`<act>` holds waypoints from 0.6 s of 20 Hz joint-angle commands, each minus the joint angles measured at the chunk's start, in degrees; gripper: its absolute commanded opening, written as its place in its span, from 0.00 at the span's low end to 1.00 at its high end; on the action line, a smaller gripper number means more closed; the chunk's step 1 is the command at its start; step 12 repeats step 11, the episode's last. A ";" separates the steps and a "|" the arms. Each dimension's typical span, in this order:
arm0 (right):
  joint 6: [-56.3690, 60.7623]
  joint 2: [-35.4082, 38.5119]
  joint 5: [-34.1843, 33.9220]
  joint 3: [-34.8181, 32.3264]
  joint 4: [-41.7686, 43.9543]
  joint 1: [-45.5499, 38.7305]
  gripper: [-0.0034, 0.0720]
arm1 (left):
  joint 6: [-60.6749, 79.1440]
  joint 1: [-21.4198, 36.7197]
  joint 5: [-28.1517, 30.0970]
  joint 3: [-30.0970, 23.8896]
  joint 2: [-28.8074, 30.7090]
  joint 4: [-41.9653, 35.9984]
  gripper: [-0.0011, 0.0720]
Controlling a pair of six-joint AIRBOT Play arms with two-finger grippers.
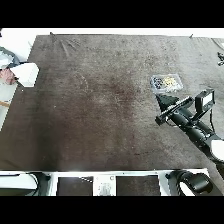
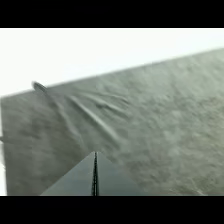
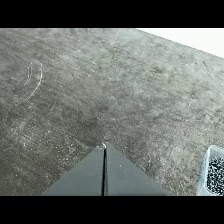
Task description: Fold the box and place the chain.
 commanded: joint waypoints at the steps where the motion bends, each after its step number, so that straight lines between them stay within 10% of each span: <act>1: 0.02 0.07 0.00 0.00 0.02 0.04 0.02 | 11.61 -0.04 12.66 -18.53 17.31 -7.17 0.02; 7: 0.00 0.07 0.02 0.00 0.02 0.04 0.02 | 29.24 -0.04 23.32 -54.53 48.85 -18.95 0.02; 12: 0.00 0.07 0.00 0.00 0.02 0.04 0.02 | 29.16 -0.04 23.37 -69.64 63.34 -22.16 0.02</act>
